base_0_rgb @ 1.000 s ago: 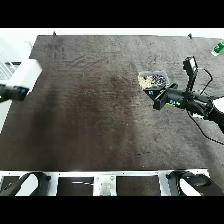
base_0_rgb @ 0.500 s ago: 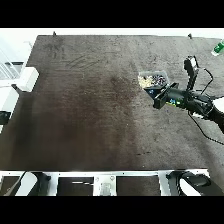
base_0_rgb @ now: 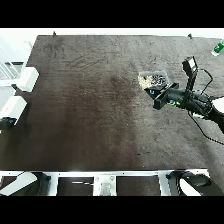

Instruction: Fold the box and place the chain.

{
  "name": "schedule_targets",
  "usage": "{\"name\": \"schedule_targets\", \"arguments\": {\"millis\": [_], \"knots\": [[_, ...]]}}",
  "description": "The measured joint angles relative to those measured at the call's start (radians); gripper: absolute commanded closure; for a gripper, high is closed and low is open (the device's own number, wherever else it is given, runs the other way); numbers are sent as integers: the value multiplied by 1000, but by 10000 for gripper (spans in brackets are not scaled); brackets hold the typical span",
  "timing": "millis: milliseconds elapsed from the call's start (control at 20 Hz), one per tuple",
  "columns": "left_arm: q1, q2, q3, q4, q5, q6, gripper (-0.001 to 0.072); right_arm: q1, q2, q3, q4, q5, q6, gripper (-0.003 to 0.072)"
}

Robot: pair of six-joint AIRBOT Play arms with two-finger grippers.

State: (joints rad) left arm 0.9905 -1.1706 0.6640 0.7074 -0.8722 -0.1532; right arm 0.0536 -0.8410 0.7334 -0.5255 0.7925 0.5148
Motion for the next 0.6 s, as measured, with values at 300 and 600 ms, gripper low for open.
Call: {"name": "schedule_targets", "arguments": {"millis": [300, 600], "knots": [[1, -89, 38, -14, 15, 36, 691, 0, 0, 0, -13, -21, 0, 673], [0, -117, 45, -26, 50, 110, 29, 0, 0, 0, -13, -35, 0, 673]]}}
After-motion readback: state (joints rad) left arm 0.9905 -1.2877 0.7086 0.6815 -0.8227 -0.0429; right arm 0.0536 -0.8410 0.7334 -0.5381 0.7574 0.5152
